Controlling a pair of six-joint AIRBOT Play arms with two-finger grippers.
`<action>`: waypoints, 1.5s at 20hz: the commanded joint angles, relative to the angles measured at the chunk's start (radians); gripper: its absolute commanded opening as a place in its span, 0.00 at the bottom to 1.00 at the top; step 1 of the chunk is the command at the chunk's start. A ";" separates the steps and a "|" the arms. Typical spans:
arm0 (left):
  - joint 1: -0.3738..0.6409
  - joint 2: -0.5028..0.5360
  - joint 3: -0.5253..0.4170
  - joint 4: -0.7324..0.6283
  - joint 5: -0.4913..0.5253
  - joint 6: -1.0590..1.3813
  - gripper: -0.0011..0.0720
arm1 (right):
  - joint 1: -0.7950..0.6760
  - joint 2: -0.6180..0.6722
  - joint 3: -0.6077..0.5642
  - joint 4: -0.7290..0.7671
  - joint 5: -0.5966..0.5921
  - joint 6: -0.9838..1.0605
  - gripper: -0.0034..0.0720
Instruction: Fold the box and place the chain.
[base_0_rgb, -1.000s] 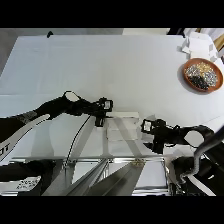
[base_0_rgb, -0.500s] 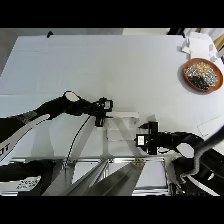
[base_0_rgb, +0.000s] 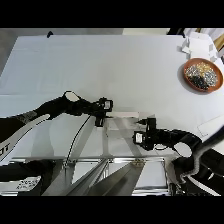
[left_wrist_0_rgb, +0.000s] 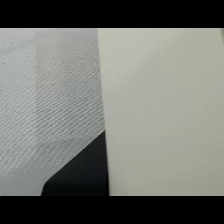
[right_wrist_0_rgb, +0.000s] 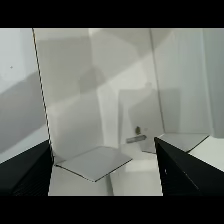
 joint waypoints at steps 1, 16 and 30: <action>0.000 -0.001 -0.001 0.000 0.000 0.000 0.03 | -0.041 -0.002 0.034 -0.001 0.033 -0.001 0.97; 0.000 -0.001 -0.001 0.000 0.000 0.000 0.03 | -0.127 -0.079 0.075 0.180 0.067 -0.243 0.96; 0.000 -0.001 -0.001 0.000 0.000 0.000 0.03 | -0.244 -0.221 0.132 0.470 0.124 -0.567 0.96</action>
